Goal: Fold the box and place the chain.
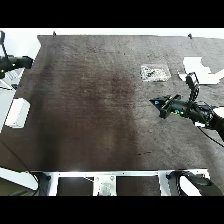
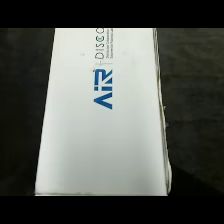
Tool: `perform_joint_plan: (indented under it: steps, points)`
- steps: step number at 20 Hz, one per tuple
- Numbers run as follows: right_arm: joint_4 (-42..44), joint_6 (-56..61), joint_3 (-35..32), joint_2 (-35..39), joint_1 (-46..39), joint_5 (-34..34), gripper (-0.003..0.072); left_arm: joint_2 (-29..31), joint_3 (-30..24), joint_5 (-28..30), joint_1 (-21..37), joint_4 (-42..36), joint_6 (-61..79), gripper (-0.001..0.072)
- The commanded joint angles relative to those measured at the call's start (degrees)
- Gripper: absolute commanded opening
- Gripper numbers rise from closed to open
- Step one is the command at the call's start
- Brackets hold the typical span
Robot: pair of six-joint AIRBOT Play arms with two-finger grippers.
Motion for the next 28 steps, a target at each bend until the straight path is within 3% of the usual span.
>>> perform_joint_plan:
  steps: [1, 5, 9, 16, 25, 26, 27, 28]
  points:
    - [2.1, 0.09, -1.79, -0.33, 0.02, -0.09, 0.0015, -4.31, -0.15, 1.01, 2.01, 0.28, 1.46, 0.0016]
    - [2.12, 0.07, -3.34, -0.33, 0.02, -1.18, 0.0014, -8.04, -0.15, 7.26, 2.01, 0.24, 1.44, 0.0017]
    - [3.93, -0.44, -5.09, -0.33, 0.02, -3.78, 0.0014, -9.44, 0.15, 9.51, 2.01, 0.33, 2.54, 0.0017]
    - [6.58, -1.99, -5.53, -0.33, 0.02, -3.87, 0.0014, -9.51, 0.5, 12.02, 2.01, 0.66, 5.62, 0.0017]
    - [7.91, -1.99, -5.53, -0.33, 0.07, -3.87, 0.0014, -10.84, 0.5, 11.15, 2.03, 0.68, 5.33, 0.0021]
    - [8.9, -2.01, -5.53, -0.33, 0.07, -3.87, 0.0014, -10.84, 0.5, 11.15, 2.03, 0.68, 5.35, 0.0087]
    - [9.64, -2.01, -5.53, -0.33, 0.07, -3.85, 0.0014, -10.84, 0.5, 11.32, 2.03, 0.68, 5.14, 0.0455]
    - [9.68, -2.01, -5.53, -0.31, 0.07, -3.82, 0.0015, -10.84, 0.5, 11.8, 2.03, 0.72, 3.37, 0.0584]
